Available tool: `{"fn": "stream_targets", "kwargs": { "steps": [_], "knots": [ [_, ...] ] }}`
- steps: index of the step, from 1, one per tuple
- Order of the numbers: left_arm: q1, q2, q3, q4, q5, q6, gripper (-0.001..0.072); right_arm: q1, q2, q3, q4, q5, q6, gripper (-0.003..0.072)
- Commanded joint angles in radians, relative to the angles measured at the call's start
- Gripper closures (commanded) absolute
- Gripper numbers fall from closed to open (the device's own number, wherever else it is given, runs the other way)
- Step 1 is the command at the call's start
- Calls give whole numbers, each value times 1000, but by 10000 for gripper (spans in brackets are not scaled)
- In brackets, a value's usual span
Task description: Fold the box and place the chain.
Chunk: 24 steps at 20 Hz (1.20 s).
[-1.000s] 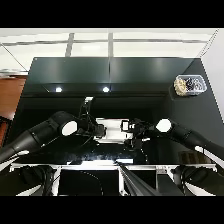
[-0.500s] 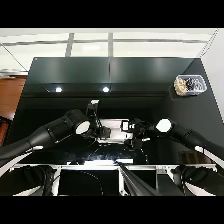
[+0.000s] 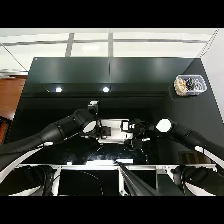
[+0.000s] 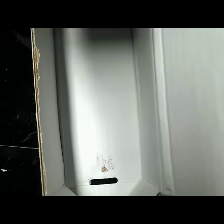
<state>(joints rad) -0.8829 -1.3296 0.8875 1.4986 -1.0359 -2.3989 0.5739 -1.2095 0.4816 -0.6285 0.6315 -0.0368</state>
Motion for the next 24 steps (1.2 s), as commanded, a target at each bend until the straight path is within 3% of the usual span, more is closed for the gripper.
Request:
{"fn": "stream_targets", "kwargs": {
  "steps": [1,3,4,5,17,18,20,21,22,24],
  "knots": [
    [-1,-21,34,4,-17,-17,222,0,0,0,0,0,0,617],
    [-1,-28,41,11,-16,-18,236,0,0,0,0,0,0,618],
    [-1,-39,43,10,-29,-17,330,0,0,0,0,0,0,618],
    [-1,-48,43,7,-43,-17,355,0,0,0,0,0,0,618],
    [-3,-77,43,-15,-38,-14,360,0,0,0,0,0,0,617],
    [-3,-77,43,-15,-37,-14,448,0,0,0,0,0,0,617],
    [-3,-80,43,-20,-15,-13,489,0,0,0,0,0,0,618],
    [-3,-80,43,-22,-9,-11,625,0,0,0,0,0,0,618],
    [-3,-80,43,-22,-6,4,679,0,0,0,0,0,0,618],
    [-3,-80,43,-23,-17,11,679,0,0,0,0,0,0,618]
  ]
}}
